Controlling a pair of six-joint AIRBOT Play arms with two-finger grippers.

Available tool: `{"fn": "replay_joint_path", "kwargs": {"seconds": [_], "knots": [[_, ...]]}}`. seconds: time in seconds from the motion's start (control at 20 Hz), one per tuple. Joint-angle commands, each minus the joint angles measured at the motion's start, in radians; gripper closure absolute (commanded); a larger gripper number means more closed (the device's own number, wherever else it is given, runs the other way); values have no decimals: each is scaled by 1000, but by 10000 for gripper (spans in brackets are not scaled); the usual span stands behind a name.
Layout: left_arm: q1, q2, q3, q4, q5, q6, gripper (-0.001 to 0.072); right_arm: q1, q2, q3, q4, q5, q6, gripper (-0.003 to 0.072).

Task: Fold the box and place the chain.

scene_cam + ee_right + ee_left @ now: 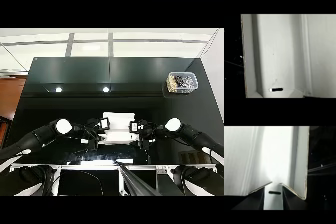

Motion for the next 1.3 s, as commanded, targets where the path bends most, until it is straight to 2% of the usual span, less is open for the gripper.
{"fn": "replay_joint_path", "kwargs": {"seconds": [0.0, 0.15, 0.2, 0.25, 0.3, 0.35, 0.4, 0.45, 0.5, 0.55, 0.65, 0.7, 0.75, 0.9, 1.0, 1.05, 1.15, 1.25], "knots": [[-2, -10, 0, -62, 11, 0, 437, 1, 0, 0, 0, 0, 0, 373], [-2, -10, 0, -56, 10, 1, 448, 1, 0, 0, 0, 0, 0, 373], [-2, -10, 0, -53, 10, 3, 531, 1, 0, 0, 0, 0, 0, 374], [-2, -10, 0, -53, 10, 13, 556, 1, 0, 0, 0, 0, 0, 373], [-2, -10, 0, -53, 10, 16, 529, 1, 0, 0, 0, 0, 0, 373], [-2, -10, 0, -53, 11, 16, 449, 1, 0, 0, 0, 0, 0, 373], [-2, -10, 0, -53, 11, 16, 249, 1, 0, 0, 0, 0, 0, 373], [-2, -10, 0, -53, 11, 15, 214, 1, 0, 0, 0, 0, 0, 373], [-2, -10, 0, -53, 7, 15, 336, 1, 0, 0, 0, 0, 0, 373], [-2, -10, 0, -53, 3, 16, 519, 1, 0, 0, 0, 0, 0, 373], [-2, -10, 0, -52, 1, 16, 530, 1, 0, 0, 0, 0, 0, 373], [3, -5, 5, -27, -16, 15, 568, 1, 0, 0, 0, 0, 0, 373], [15, 8, 16, 36, -57, 0, 680, 1, 0, 0, 0, 0, 0, 373], [117, 95, 71, 385, -240, -371, 682, 1, 0, 0, 0, 0, 0, 373], [241, 166, 100, 642, -381, -668, 682, 1, 0, 0, 0, 0, 0, 373], [326, 200, 103, 716, -437, -802, 681, 1, 0, 0, 0, 0, 0, 373], [510, 223, 103, 732, -520, -1009, 681, 1, 0, 0, 0, 0, 0, 373], [719, 175, 86, 619, -593, -1281, 681, 1, 0, 0, 0, 0, 0, 373]]}}
